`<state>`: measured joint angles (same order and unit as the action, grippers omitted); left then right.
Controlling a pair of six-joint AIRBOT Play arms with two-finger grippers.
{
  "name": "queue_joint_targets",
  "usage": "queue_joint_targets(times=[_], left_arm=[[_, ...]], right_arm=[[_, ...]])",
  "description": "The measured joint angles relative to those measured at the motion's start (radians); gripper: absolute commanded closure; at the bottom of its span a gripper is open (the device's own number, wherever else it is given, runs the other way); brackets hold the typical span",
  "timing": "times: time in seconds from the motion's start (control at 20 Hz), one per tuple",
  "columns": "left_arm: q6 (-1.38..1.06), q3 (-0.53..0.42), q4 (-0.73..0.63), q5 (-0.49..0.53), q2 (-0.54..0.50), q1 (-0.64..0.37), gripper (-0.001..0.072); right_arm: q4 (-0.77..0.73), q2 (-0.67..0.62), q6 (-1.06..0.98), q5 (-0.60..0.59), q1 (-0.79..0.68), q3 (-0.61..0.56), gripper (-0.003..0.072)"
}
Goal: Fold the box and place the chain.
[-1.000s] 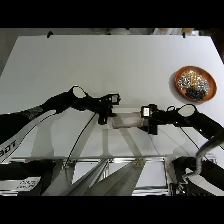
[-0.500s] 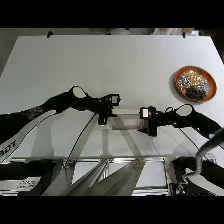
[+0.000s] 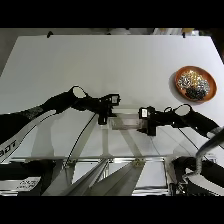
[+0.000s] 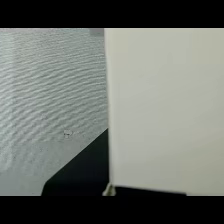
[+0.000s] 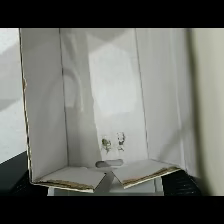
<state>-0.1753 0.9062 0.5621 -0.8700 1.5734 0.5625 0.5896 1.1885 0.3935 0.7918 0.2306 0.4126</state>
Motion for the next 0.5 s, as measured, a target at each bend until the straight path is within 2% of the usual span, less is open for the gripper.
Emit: queue_joint_targets(times=[0.1, 0.2, 0.3, 0.4, 0.5], left_arm=[[0.0, 0.0, 0.0, -0.001, 0.0, 0.0, 0.0699], [0.0, 0.0, 0.0, -0.001, 0.0, 0.0, 0.0699], [0.0, 0.0, 0.0, -0.001, 0.0, 0.0, 0.0699], [0.0, 0.0, 0.0, -0.001, 0.0, 0.0, 0.0699], [0.0, 0.0, 0.0, 0.0, 0.0, 0.0, 0.0699]], right_arm=[[-0.005, 0.001, 0.002, 0.0, 0.01, 0.0, 0.0045], [-0.005, 0.001, 0.001, 0.0, 0.015, 0.0, 0.0165], [-0.002, 0.001, -0.001, 0.001, 0.018, 0.0, 0.018], [0.001, 0.001, -0.002, 0.002, 0.019, 0.0, 0.03], [0.003, 0.001, -0.003, 0.002, 0.019, 0.0, 0.0301]])
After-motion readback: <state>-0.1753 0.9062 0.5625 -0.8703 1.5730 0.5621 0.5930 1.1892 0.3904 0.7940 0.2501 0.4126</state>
